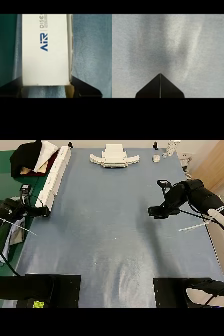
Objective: Fold the box.
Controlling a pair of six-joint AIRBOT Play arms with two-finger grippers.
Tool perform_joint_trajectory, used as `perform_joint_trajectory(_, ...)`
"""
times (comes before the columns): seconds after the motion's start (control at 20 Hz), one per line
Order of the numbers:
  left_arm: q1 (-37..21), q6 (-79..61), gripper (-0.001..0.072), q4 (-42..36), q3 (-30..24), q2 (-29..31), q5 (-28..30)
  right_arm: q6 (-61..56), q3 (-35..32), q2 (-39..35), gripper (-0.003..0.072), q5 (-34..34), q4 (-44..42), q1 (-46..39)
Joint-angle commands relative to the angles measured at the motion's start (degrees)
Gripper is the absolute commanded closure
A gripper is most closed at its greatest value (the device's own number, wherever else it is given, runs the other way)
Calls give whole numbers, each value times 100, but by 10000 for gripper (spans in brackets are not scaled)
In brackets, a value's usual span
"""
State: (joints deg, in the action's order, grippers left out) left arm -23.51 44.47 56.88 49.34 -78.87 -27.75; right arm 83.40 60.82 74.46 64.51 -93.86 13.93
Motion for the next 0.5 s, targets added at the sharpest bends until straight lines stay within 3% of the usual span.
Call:
perform_joint_trajectory(0.0, -2, -31, 250, -120, 76, -181, -35, 0, 4, 4, 681, 0, -2, -2)
perform_joint_trajectory(0.45, -4, -4, 250, -164, 76, -190, 17, 0, 4, 4, 681, 0, 0, -2)
